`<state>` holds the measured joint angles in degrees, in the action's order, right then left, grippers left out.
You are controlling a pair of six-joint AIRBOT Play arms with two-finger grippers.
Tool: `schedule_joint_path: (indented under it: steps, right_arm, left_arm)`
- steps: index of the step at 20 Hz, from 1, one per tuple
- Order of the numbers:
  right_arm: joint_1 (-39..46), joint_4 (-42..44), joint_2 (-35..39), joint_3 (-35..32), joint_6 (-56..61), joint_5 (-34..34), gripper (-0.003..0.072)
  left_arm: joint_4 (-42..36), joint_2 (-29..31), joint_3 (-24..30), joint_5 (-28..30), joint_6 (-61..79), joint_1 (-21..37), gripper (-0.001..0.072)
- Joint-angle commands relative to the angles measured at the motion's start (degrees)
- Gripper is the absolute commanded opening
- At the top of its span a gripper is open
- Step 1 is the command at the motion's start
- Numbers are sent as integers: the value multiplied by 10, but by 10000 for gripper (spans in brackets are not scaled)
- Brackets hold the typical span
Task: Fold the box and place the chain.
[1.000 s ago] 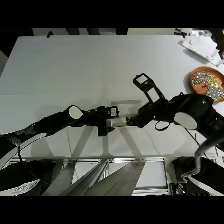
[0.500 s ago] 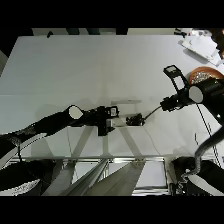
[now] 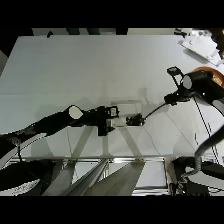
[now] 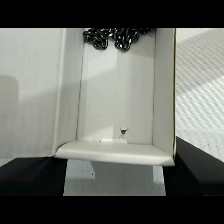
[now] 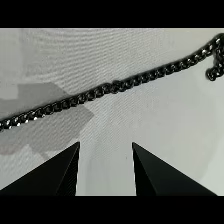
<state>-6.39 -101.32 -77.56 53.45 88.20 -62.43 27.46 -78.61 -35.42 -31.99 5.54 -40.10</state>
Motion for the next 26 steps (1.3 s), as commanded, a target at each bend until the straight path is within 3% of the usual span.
schedule_joint_path:
  steps: [1, 5, 6, 12, 17, 19, 22, 26]
  right_arm:
    - [5, 0, -44, 16, 3, 6, 359]
    - [5, 15, -59, 16, 5, 45, 352]
    - [5, 24, -63, 16, 5, 53, 322]
    - [5, 33, -83, 16, 5, 54, 316]
    - [5, 44, -83, 16, 5, 9, 143]
    - [5, 48, -83, 16, 5, -12, 25]
    - [5, 55, -81, 16, 5, -32, 9]
    - [4, 70, -38, 16, 4, -9, 10]
  left_arm:
    - [0, 0, 0, 0, 0, 0, 354]
    - [0, 0, 0, 0, 0, 0, 354]
    - [0, 0, 0, 0, 0, 0, 354]
    - [0, 0, 0, 0, 0, 0, 354]
    - [0, 0, 0, 0, 0, 0, 354]
    - [0, 0, 0, 0, 0, 0, 354]
    - [0, 0, 0, 0, 0, 0, 354]
    - [0, 0, 0, 0, 0, 0, 354]
